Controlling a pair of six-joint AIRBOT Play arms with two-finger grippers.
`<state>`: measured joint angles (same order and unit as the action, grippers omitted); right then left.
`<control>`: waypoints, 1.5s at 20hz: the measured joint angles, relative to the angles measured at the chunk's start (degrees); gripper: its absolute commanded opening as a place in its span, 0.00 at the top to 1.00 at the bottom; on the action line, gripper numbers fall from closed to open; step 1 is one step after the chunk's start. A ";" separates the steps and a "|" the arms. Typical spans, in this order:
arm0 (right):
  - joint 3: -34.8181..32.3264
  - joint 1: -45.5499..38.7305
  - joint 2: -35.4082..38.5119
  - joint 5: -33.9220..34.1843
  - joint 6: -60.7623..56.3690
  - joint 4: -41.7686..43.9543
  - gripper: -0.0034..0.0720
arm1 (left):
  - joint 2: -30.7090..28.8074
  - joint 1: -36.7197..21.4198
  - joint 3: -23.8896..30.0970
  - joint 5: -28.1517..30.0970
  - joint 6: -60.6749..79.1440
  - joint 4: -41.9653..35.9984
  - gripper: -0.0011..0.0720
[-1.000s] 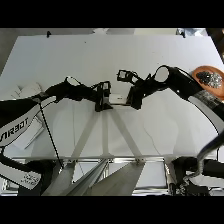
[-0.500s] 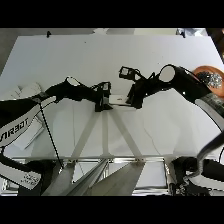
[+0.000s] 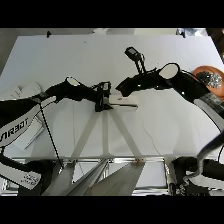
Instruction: Fold the box and place the chain.
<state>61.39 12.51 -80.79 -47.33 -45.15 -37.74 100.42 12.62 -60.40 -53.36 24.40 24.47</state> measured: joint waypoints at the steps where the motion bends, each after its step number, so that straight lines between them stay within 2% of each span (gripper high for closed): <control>1: -0.33 0.00 -0.79 0.39 -1.97 0.57 0.94 | -0.02 0.00 0.00 0.00 0.00 0.00 0.96; 11: -9.25 -0.02 -3.37 0.74 -8.68 1.99 0.94 | 0.00 0.02 0.02 0.00 0.00 0.00 0.96; 22: -10.80 -0.02 -3.13 1.11 -7.76 0.68 0.94 | 0.00 0.04 0.04 -0.07 0.02 0.02 0.96; 25: -10.97 -0.02 -0.52 1.27 -4.61 1.55 0.94 | 0.00 0.02 0.04 -0.07 -0.02 0.00 0.96; 30: -10.86 -1.60 8.33 1.88 -2.21 4.42 0.94 | 0.00 -0.02 0.00 0.26 -0.15 -0.11 0.96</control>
<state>50.52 10.92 -72.47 -45.45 -47.35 -33.32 100.42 12.60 -60.40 -53.10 24.25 24.36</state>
